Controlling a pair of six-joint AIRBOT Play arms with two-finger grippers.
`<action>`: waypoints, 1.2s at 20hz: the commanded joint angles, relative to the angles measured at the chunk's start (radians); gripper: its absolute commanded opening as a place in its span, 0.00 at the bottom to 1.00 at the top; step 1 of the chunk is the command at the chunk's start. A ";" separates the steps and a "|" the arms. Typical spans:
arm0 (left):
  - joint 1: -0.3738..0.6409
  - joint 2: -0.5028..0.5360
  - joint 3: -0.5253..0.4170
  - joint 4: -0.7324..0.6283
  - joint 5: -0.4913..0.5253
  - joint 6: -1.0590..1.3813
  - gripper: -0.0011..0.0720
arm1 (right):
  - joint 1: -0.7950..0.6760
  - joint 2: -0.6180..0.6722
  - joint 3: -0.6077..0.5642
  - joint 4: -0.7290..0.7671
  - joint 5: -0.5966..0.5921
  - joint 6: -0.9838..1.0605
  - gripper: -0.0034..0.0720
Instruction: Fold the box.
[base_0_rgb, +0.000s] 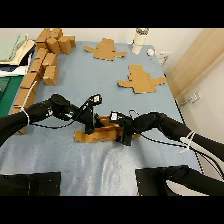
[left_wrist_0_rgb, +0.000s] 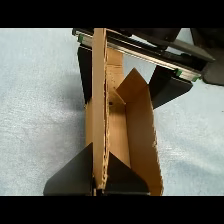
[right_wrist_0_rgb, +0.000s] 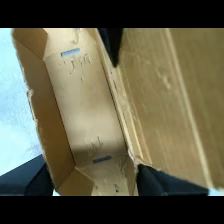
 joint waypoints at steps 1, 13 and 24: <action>0.000 -0.001 0.000 -0.001 0.002 0.000 0.03 | -0.001 0.002 0.002 -0.041 -0.014 0.042 0.99; 0.000 0.000 0.000 -0.001 0.002 0.000 0.03 | -0.015 -0.011 0.008 -0.016 0.017 -0.181 0.99; 0.000 -0.001 0.000 -0.001 0.002 0.000 0.03 | -0.029 -0.021 0.021 -0.004 -0.014 -0.180 0.98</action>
